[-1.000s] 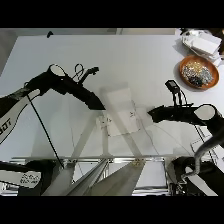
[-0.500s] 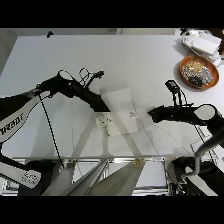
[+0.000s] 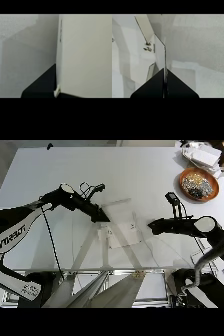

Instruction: Fold the box and place the chain.

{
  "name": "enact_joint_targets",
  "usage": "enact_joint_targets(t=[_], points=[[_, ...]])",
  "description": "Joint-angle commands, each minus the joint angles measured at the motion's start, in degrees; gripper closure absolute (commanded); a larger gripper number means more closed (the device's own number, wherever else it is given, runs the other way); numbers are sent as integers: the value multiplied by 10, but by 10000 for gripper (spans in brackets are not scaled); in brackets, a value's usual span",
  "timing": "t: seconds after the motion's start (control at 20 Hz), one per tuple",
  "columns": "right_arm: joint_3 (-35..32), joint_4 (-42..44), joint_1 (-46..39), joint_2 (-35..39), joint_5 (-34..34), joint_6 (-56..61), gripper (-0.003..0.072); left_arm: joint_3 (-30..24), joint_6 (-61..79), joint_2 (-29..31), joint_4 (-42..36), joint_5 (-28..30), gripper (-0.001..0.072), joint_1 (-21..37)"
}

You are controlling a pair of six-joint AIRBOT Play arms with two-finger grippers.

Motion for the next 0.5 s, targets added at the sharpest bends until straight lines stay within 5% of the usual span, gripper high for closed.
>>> enact_joint_targets(t=[0.0, 0.05, 0.2, 0.45], points=[[0, 3, 0, 0, 24, 0, 672, 0, 19, 1, 2, 5, 703, 0], [0, 8, 0, 0, 32, 4, 657, 0, 19, 3, 2, 5, 704, 0], [8, 33, 0, 1, 72, 10, 414, 0, 19, 27, 41, 5, 705, 0], [88, -2, -8, 1, 207, 57, 385, -5, -22, 107, 148, -12, 710, -15]])
